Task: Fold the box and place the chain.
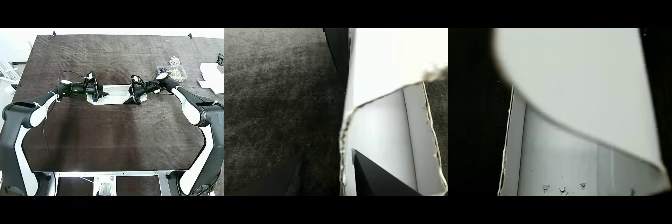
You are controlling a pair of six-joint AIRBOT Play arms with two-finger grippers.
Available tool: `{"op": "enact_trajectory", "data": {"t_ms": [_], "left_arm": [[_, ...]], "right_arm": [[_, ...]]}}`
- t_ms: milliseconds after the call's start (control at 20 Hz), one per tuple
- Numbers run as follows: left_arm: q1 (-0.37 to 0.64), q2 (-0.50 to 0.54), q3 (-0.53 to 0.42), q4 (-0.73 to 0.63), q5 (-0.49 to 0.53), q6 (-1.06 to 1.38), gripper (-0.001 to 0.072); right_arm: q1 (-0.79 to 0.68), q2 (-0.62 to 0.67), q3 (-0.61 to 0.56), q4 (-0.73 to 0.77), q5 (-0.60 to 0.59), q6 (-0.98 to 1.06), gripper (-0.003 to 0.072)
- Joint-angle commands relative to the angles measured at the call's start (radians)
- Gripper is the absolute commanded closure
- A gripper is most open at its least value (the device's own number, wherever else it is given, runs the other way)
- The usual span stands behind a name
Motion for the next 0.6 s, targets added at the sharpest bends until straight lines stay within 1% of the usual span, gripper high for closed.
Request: {"op": "enact_trajectory", "data": {"t_ms": [0, 50, 150, 300, 350, 400, 450, 500, 550], "left_arm": [[0.001, 0.002, 0.001, -0.009, -0.001, -0.002, 0.0346], [0.001, 0.002, 0.001, -0.011, -0.001, -0.002, 0.0345], [0.001, 0.002, 0.001, -0.009, -0.011, -0.002, 0.0275], [0.001, 0.009, 0.001, -0.006, -0.011, -0.01, 0.0275], [0.001, 0.014, 0.001, -0.002, -0.014, -0.012, 0.025], [0.003, 0.019, 0.001, 0.003, -0.022, -0.018, 0.0166], [0.01, 0.028, 0.001, 0.016, -0.034, -0.018, 0.004], [0.018, 0.037, 0.001, 0.017, -0.039, -0.035, 0.0022], [0.027, 0.045, 0.001, 0.018, -0.043, -0.072, 0.0022]], "right_arm": [[0.0, 0.0, 0.0, 0.0, -0.003, 0.002, 0.0102], [0.0, 0.0, 0.0, 0.0, -0.003, 0.002, 0.0102], [0.0, 0.0, 0.0, 0.0, -0.003, 0.002, 0.0102], [0.0, 0.0, 0.0, 0.0, -0.003, 0.003, 0.0102], [0.0, 0.0, 0.0, 0.0, -0.003, 0.002, 0.0102], [0.0, 0.0, 0.0, 0.0, -0.003, 0.003, 0.0102], [0.0, 0.0, 0.0, 0.0, -0.003, 0.003, 0.0103], [0.0, 0.0, 0.0, 0.0, -0.003, 0.003, 0.0102], [0.0, 0.0, 0.0, 0.0, -0.003, 0.002, 0.0103]]}}
